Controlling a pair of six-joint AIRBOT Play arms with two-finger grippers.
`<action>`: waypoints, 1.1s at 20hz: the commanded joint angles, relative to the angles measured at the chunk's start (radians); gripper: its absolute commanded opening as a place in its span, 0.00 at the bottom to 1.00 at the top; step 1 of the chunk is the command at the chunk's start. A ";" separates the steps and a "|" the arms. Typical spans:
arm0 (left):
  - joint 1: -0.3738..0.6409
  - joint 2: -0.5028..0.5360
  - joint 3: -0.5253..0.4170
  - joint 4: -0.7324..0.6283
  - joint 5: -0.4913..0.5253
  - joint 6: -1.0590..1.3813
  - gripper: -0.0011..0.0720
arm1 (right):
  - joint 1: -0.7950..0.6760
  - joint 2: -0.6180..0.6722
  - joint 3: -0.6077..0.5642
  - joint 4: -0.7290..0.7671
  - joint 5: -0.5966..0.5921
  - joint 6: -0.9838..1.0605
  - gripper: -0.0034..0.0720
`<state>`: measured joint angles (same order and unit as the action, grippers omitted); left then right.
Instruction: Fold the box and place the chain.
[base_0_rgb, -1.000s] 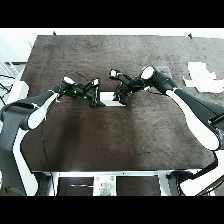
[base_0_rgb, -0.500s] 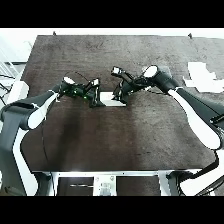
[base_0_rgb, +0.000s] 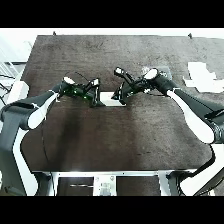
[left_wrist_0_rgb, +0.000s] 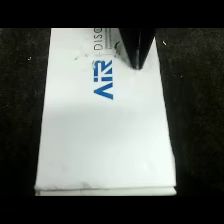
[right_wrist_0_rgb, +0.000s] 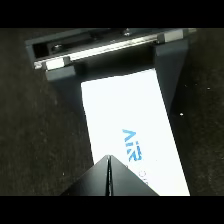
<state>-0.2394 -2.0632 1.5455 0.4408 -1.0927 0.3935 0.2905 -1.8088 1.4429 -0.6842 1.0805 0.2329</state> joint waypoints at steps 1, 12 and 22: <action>0.000 0.000 0.000 0.000 0.000 0.000 0.57 | -0.001 -0.038 -0.006 0.042 0.005 -0.001 0.06; 0.000 0.000 0.000 0.000 0.000 0.000 0.57 | -0.014 0.119 -0.005 0.119 0.013 0.012 0.06; 0.000 0.000 0.000 0.000 0.001 0.000 0.57 | -0.066 0.624 -0.465 0.113 -0.325 0.134 0.06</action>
